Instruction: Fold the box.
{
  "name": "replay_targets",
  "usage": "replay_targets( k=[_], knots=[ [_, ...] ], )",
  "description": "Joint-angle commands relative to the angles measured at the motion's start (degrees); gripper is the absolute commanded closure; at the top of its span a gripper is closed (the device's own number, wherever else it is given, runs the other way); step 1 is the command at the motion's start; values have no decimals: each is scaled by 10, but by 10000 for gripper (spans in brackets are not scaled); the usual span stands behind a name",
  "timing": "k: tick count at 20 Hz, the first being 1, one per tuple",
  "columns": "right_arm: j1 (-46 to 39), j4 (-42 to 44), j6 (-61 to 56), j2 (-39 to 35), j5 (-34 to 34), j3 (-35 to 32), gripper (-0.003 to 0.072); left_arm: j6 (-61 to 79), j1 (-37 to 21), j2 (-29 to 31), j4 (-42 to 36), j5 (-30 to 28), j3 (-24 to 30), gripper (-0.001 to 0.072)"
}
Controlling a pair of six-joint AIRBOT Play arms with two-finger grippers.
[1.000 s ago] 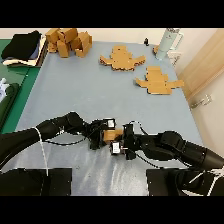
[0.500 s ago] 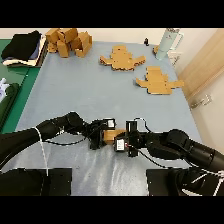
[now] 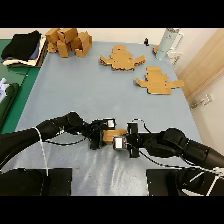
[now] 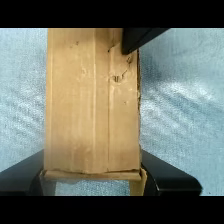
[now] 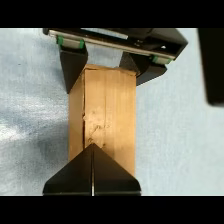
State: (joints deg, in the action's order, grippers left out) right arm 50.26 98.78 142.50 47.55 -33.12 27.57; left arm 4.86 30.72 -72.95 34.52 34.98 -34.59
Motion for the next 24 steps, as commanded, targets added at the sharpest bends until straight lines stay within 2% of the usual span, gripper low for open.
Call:
replay_targets(
  k=[1,5,7,8,11,13,16,20,24],
  knots=[
    [1,2,-2,6,-3,0,681,0,0,0,0,0,0,272],
    [1,2,-4,1,-1,3,681,0,0,0,0,0,0,272],
    [0,-7,-52,-20,-4,19,681,0,0,0,0,0,0,272],
    [0,-39,-96,-35,-6,28,680,0,0,0,0,0,0,272],
    [-27,-201,-364,-69,-30,49,681,0,0,0,0,0,0,272],
    [-71,-266,-546,-70,-60,53,681,0,0,0,0,0,0,272],
    [-158,-249,-690,-25,-113,66,681,0,0,0,0,0,0,272],
    [-244,-164,-716,112,-265,146,681,20,0,0,0,-28,0,272],
    [-256,-106,-718,189,-280,207,680,20,0,0,0,-53,0,272]
  ],
)
